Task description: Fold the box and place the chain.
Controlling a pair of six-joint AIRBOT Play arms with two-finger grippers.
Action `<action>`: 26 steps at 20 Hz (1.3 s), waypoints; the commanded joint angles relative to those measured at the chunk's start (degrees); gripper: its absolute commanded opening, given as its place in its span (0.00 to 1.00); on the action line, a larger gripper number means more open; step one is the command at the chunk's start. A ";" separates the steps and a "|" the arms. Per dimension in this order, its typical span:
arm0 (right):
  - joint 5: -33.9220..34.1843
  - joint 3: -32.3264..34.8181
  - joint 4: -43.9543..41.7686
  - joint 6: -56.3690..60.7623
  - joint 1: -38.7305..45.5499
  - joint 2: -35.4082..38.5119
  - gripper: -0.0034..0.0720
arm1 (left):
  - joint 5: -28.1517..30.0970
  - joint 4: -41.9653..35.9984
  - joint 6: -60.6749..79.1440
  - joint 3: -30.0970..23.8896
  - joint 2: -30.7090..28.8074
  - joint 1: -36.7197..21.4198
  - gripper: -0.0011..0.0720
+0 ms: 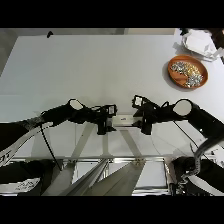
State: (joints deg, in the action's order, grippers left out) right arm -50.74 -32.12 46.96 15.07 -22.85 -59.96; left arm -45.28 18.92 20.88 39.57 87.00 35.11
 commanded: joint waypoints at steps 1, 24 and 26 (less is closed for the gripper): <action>-0.83 0.26 0.63 0.09 -0.55 -0.04 0.59 | 0.04 -0.13 -0.13 -0.02 -0.04 -0.02 0.52; 2.01 2.34 -13.92 -3.85 -0.52 6.38 0.58 | 0.04 -0.13 -0.13 -0.02 -0.04 0.00 0.52; 2.43 3.02 -16.72 -5.09 -0.52 6.23 0.15 | 0.04 -0.13 -0.13 -0.02 -0.04 0.00 0.52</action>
State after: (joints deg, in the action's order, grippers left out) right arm -48.21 -29.61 35.00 11.49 -23.40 -53.80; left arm -45.36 18.81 20.71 39.57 87.00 35.14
